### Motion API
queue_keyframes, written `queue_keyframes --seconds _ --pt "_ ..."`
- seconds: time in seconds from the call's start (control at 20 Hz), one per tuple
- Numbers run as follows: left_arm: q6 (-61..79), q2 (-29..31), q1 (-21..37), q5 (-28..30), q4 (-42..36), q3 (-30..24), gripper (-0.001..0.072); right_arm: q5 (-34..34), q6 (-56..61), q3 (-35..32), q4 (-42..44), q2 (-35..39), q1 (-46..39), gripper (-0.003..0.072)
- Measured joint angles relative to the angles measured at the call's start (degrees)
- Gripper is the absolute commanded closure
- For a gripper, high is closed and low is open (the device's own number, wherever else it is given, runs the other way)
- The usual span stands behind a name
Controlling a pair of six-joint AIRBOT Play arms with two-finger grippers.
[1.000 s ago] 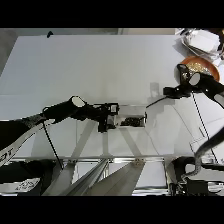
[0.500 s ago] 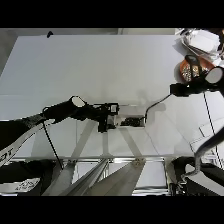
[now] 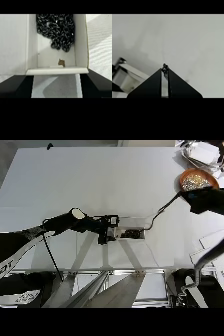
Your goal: Fold the box and place the chain.
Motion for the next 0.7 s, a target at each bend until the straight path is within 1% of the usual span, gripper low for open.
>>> queue_keyframes --seconds 0.15,0.25,0.45,0.7 --pt "0.0 0.0 0.0 0.0 0.0 0.0 0.039 -0.4 -1.7 0.0 7.2 6.7 0.0 0.0668" --pt "0.0 0.0 0.0 0.0 0.0 0.0 0.039 -0.5 -3.0 0.0 13.1 9.0 0.0 0.0667" --pt "0.0 0.0 0.0 0.0 0.0 0.0 0.039 -0.8 -5.9 0.0 23.2 10.7 0.0 0.0667" --pt "0.0 0.0 0.0 0.0 0.0 0.0 0.039 -0.9 -7.5 0.0 27.5 10.8 0.0 0.0667"
